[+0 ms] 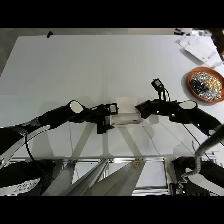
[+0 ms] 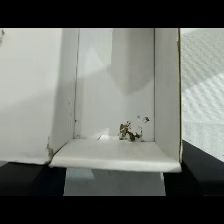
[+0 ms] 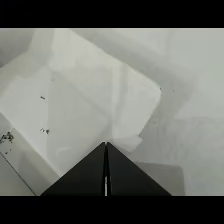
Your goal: Fold the box and place the chain.
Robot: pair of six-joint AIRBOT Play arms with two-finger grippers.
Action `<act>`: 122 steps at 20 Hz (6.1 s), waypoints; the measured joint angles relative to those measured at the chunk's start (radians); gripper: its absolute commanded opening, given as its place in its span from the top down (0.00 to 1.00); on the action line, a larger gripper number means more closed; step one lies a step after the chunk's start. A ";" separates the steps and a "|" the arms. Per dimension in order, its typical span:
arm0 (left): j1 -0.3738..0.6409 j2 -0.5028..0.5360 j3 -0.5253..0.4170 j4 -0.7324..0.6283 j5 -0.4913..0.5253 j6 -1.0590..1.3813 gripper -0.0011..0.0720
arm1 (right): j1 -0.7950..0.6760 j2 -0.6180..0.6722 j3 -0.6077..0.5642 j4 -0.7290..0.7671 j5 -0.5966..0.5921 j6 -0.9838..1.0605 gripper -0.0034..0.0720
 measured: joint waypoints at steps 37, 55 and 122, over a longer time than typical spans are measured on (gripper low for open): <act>0.000 0.000 0.000 0.000 0.000 0.000 0.56 | 0.185 0.061 0.055 -0.533 0.092 -0.406 0.72; 0.000 0.000 0.000 0.000 0.000 0.001 0.56 | 0.184 0.148 0.056 -0.491 0.048 -0.337 0.61; 0.000 0.000 0.000 0.000 0.000 0.000 0.56 | -0.031 0.004 0.125 -0.467 0.399 0.708 0.34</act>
